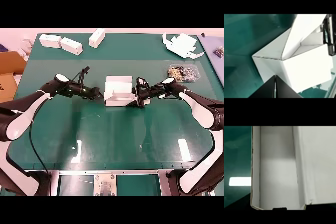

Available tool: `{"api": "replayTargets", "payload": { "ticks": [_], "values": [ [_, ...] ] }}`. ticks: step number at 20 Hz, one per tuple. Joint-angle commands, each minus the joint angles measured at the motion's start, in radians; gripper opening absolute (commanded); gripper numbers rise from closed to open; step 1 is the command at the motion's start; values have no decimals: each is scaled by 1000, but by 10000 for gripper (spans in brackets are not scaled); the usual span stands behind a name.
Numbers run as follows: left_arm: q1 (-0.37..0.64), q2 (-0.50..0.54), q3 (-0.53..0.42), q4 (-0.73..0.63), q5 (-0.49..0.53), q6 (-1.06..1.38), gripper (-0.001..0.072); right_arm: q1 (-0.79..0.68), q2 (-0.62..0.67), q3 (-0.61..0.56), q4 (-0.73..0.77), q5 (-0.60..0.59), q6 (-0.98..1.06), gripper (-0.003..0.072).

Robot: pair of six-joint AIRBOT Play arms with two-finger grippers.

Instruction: Fold the box and place the chain.

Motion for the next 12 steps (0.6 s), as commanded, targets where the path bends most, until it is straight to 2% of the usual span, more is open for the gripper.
{"api": "replayTargets", "payload": {
  "ticks": [1,3,4,5,12],
  "values": [
    [-3,6,15,3,-3,-16,20,0,1,0,-1,0,0,433],
    [-3,6,15,-9,-6,-16,23,0,1,0,-1,0,0,433],
    [-3,6,15,-13,-7,-17,105,0,1,0,-1,0,0,433],
    [-3,6,15,-17,-16,-16,114,0,1,0,-1,0,0,433],
    [-3,13,45,-27,-56,-14,110,0,1,0,-1,0,0,433]
  ]
}}
